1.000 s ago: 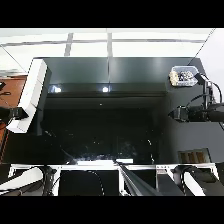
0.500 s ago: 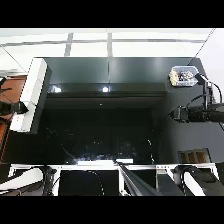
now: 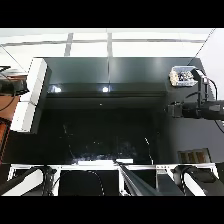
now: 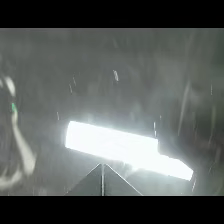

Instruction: Fold the box and place the chain.

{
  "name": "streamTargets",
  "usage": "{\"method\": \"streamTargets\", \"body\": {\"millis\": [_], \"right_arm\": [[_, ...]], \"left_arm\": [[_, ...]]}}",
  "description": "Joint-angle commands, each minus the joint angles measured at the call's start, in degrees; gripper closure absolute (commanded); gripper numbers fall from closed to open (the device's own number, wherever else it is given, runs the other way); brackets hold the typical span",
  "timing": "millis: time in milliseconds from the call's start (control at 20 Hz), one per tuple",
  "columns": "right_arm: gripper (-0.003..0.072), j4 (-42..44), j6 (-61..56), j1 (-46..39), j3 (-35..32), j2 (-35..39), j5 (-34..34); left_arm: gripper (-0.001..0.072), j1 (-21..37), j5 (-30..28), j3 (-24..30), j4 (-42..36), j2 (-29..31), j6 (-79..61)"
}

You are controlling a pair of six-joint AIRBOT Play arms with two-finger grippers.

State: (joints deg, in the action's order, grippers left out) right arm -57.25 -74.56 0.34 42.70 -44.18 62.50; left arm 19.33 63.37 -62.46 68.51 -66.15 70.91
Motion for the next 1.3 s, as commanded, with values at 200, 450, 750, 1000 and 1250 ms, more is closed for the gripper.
{"method": "streamTargets", "body": {"millis": [200,450,750,1000,1250], "right_arm": [[0.0669,-8.85,0.61,5.01,-8.87,-0.02,-24.22],[0.0668,-8.87,0.59,5.03,-9.4,0.0,-18.51],[0.0668,-8.85,0.59,5.03,-9.38,0.0,-18.6],[0.0668,-8.85,0.59,5.03,-9.38,0.0,-18.6],[0.0668,-8.85,0.59,5.03,-9.38,0.0,-18.6]], "left_arm": [[0.0684,-16.17,-18.95,21.66,-7.76,22.29,-10.14],[0.0682,-17.64,-21.0,23.8,-3.65,25.68,-10.03],[0.0682,-17.64,-20.96,23.8,-3.65,25.68,-10.01],[0.0682,-17.64,-20.96,23.8,-3.65,25.68,-10.01],[0.0683,-17.64,-20.98,23.8,-3.65,25.68,-10.01]]}}
